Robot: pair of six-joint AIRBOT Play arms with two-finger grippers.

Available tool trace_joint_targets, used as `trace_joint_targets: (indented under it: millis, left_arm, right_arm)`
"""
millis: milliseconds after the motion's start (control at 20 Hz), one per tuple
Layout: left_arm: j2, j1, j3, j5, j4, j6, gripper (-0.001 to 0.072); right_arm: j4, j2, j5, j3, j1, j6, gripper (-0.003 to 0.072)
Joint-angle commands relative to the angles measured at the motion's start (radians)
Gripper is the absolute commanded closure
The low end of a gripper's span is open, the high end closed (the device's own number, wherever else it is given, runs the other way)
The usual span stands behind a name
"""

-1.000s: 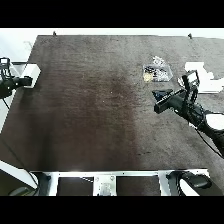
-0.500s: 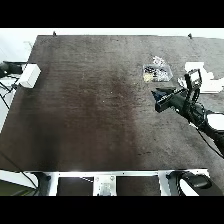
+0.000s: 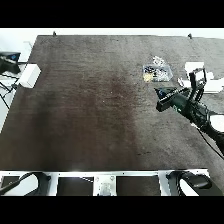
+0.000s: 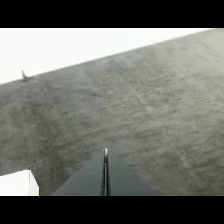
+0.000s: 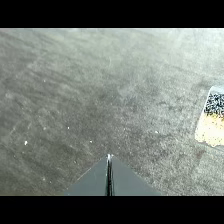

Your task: Fold the box and place the chain.

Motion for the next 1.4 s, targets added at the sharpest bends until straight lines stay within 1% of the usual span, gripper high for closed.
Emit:
trace_joint_targets:
  millis: [0,50,150,200,250,350,450,550,650,800,1350]
  left_arm:
    - [0.235,-0.005,-0.298,0.064,-0.141,0.161,0.0697]
    - [0.293,-0.005,-0.378,0.062,-0.171,0.211,0.0697]
    - [0.406,-0.005,-0.529,0.054,-0.306,0.364,0.0697]
    - [0.459,-0.005,-0.594,0.054,-0.373,0.404,0.0697]
    - [0.512,-0.005,-0.656,0.045,-0.412,0.422,0.0697]
    - [0.599,-0.005,-0.752,0.029,-0.408,0.433,0.0697]
    - [0.666,-0.005,-0.824,0.042,-0.409,0.432,0.0697]
    - [0.715,-0.005,-0.878,0.089,-0.410,0.413,0.0697]
    - [0.756,-0.005,-0.911,0.139,-0.410,0.406,0.0697]
    - [0.770,-0.005,-0.921,0.151,-0.410,0.405,0.0694]
    - [0.764,-0.005,-0.921,0.151,-0.410,0.398,0.0690]
  right_arm:
    - [-0.003,0.040,-0.001,-0.002,0.000,0.043,0.0676]
    - [-0.003,0.063,-0.001,-0.005,0.000,0.046,0.0676]
    - [-0.039,0.111,-0.011,-0.019,0.000,0.047,0.0677]
    - [-0.068,0.138,-0.026,-0.036,0.000,0.059,0.0677]
    - [-0.095,0.163,-0.039,-0.056,0.000,0.094,0.0677]
    - [-0.144,0.215,-0.050,-0.109,0.000,0.144,0.0677]
    - [-0.163,0.265,-0.075,-0.170,0.000,0.144,0.0677]
    - [-0.164,0.317,-0.127,-0.233,0.000,0.144,0.0677]
    - [-0.164,0.362,-0.174,-0.288,0.000,0.143,0.0676]
    - [-0.164,0.381,-0.181,-0.326,0.000,0.143,0.0675]
    - [-0.163,0.381,-0.180,-0.341,0.000,0.143,0.0674]
